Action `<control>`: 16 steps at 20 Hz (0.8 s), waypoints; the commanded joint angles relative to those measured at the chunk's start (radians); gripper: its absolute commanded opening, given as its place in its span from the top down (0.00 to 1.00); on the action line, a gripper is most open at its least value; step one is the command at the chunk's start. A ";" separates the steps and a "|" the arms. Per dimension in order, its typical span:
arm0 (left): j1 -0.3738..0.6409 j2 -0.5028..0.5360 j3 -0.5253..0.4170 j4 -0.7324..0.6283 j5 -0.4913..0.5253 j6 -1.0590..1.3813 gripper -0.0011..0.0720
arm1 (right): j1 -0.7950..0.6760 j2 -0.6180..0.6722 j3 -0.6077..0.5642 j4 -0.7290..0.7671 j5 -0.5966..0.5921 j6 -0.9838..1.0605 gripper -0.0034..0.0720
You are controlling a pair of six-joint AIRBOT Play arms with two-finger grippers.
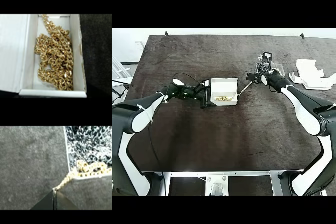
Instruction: Fold the box and place the chain.
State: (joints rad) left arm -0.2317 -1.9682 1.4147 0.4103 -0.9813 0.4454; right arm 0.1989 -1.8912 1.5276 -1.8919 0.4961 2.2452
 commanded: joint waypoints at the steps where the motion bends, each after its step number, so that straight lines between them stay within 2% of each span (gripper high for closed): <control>1: 0.000 0.001 0.000 0.000 -0.002 0.000 0.59 | 0.001 -0.004 0.003 0.003 -0.009 -0.017 0.94; 6: 0.000 0.000 0.000 0.000 -0.002 0.000 0.59 | 0.008 0.028 0.003 0.002 0.018 -0.071 0.95; 11: 0.000 0.001 0.000 0.000 -0.005 0.000 0.59 | 0.072 0.228 0.003 -0.077 0.190 -0.111 0.95; 16: 0.000 0.001 0.000 0.000 -0.005 0.000 0.59 | 0.187 0.425 0.003 -0.085 0.372 -0.183 0.95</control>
State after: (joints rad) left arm -0.2317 -1.9682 1.4147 0.4103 -0.9859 0.4458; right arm 0.3264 -1.5688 1.5307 -1.9594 0.7479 2.1063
